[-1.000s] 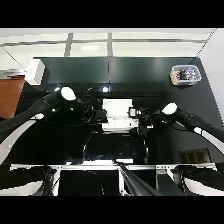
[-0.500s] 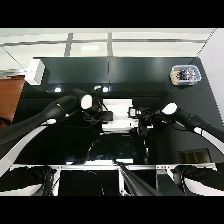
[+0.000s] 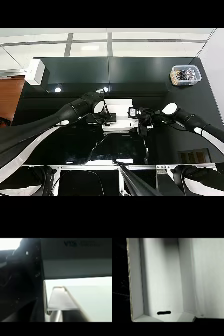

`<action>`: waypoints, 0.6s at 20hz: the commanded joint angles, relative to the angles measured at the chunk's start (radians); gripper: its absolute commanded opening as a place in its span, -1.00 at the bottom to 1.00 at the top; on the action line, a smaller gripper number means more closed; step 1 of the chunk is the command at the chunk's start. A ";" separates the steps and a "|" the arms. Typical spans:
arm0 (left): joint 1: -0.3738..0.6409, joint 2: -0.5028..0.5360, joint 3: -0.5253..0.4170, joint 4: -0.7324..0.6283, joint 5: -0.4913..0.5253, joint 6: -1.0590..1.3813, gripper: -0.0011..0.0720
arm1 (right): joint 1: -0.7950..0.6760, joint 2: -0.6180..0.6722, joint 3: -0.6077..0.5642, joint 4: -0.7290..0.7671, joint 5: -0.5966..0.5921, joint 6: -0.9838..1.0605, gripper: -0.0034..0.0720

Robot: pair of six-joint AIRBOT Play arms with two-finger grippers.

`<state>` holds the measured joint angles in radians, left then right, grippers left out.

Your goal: Fold the box and place the chain.

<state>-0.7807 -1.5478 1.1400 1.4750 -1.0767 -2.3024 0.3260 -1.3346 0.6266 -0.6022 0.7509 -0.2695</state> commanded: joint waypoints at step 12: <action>-0.005 -0.007 0.003 0.008 -0.028 -0.037 0.08 | 0.001 -0.001 0.000 0.000 0.000 0.000 0.30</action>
<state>-0.7853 -1.5551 1.1423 1.4822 -1.1057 -2.3405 0.3260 -1.3346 0.6266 -0.6022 0.7502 -0.2695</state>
